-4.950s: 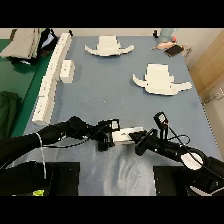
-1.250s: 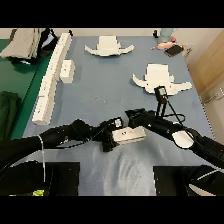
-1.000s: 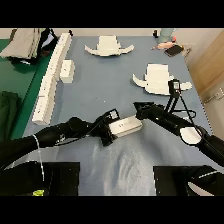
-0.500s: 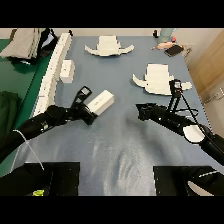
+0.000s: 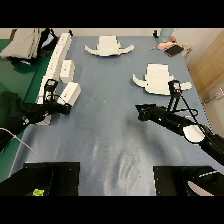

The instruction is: Fold the box.

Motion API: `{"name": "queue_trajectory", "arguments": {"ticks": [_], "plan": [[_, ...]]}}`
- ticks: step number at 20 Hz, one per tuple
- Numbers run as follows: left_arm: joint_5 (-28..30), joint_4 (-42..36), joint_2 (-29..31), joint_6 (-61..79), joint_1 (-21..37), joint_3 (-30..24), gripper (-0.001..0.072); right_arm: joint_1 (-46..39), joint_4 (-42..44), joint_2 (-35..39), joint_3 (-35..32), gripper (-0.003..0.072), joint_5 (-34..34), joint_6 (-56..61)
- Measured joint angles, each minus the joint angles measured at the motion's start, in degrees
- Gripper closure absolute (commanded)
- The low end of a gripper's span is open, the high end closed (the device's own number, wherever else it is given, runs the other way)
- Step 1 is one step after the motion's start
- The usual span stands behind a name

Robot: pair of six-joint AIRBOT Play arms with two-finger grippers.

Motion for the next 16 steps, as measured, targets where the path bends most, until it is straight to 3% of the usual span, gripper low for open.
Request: {"name": "queue_trajectory", "arguments": {"ticks": [9, 13, 16], "plan": [[-0.2, -0.96, 0.0, -1.22, 2.95, 0.55, 0.0207, 0.0, 0.02, 0.0, -0.02, 0.0596, 0.72, 0.0], [0.57, -0.07, -0.46, -6.8, 3.02, 3.61, 0.0207, -0.02, 0.0, 0.0, 0.0, 0.0597, 1.4, 0.0], [0.24, 4.76, -3.26, -13.88, 3.06, 7.32, 0.0206, -0.02, 0.02, 0.0, 0.0, 0.0597, 1.53, 0.0]]}}
